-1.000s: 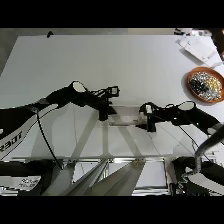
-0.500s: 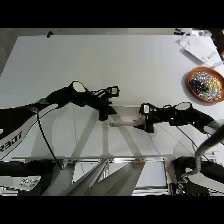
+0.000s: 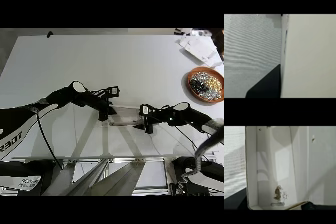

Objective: Fold the box and place the chain.

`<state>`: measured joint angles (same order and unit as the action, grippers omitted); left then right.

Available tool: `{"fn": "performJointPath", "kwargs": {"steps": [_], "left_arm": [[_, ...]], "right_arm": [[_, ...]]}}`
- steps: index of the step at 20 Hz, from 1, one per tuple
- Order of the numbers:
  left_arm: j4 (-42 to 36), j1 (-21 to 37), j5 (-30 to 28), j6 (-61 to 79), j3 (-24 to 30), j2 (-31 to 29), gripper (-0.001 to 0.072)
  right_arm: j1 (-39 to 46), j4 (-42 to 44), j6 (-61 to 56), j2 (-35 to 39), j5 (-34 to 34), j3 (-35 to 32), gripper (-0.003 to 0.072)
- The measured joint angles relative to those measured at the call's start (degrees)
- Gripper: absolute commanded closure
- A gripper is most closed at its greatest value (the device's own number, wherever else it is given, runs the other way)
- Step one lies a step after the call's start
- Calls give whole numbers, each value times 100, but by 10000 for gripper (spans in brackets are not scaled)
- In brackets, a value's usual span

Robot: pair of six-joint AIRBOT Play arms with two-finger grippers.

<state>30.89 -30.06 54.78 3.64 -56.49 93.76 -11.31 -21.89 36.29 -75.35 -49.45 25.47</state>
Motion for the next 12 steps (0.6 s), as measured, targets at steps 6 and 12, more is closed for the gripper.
{"fn": "performJointPath", "kwargs": {"steps": [6, 12], "left_arm": [[-2, -2, -2, -2, 0, 0, 696], [-4, -2, -4, -2, 0, 0, 696]], "right_arm": [[-4, -103, 22, -50, 138, 2, 229], [-4, -151, 24, -59, 214, 2, 288]]}}
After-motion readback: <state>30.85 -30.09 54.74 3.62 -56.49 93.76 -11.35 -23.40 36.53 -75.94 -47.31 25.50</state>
